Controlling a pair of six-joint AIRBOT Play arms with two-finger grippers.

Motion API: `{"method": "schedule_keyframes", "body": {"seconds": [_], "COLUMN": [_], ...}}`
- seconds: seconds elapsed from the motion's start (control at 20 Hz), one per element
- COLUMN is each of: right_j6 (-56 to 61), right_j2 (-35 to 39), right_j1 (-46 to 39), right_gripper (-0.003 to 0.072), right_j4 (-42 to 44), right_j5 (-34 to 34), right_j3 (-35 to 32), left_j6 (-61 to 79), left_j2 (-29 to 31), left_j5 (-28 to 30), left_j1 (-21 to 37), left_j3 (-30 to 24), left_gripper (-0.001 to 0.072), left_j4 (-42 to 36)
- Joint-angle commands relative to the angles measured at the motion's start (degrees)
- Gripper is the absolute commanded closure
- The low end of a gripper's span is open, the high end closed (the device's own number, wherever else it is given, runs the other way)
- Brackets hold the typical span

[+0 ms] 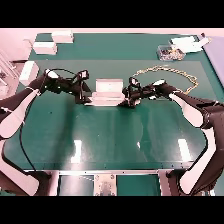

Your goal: Fold the box and place the chain.

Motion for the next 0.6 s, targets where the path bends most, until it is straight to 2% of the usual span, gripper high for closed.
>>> {"method": "schedule_keyframes", "body": {"seconds": [0.0,0.15,0.2,0.25,0.3,0.55], "right_j6": [0.0,0.0,0.0,0.0,0.0,0.0], "right_j2": [0.0,0.0,0.0,0.0,0.0,0.0], "right_j1": [0.0,0.0,0.0,0.0,0.0,0.0], "right_gripper": [0.0107,0.0107,0.0107,0.0107,0.0107,0.0107], "right_j4": [0.0,0.0,0.0,0.0,0.0,0.0], "right_j5": [0.0,0.0,0.0,0.0,0.0,0.0], "right_j3": [0.0,0.0,0.0,0.0,0.0,0.0], "left_j6": [0.0,0.5,1.0,1.9,2.5,3.4], "left_j2": [-0.4,-1.0,-1.0,-1.0,-1.1,-1.3], "left_j5": [0.0,-0.1,-0.1,-0.3,-0.4,-0.9], "left_j1": [0.0,0.0,0.0,0.0,0.0,0.0], "left_j3": [0.0,0.0,0.0,0.0,0.0,0.0], "left_gripper": [-0.0001,0.0012,0.006,0.0185,0.024,0.024], "left_j4": [-1.0,-2.2,-2.5,-2.5,-2.6,-3.7]}}
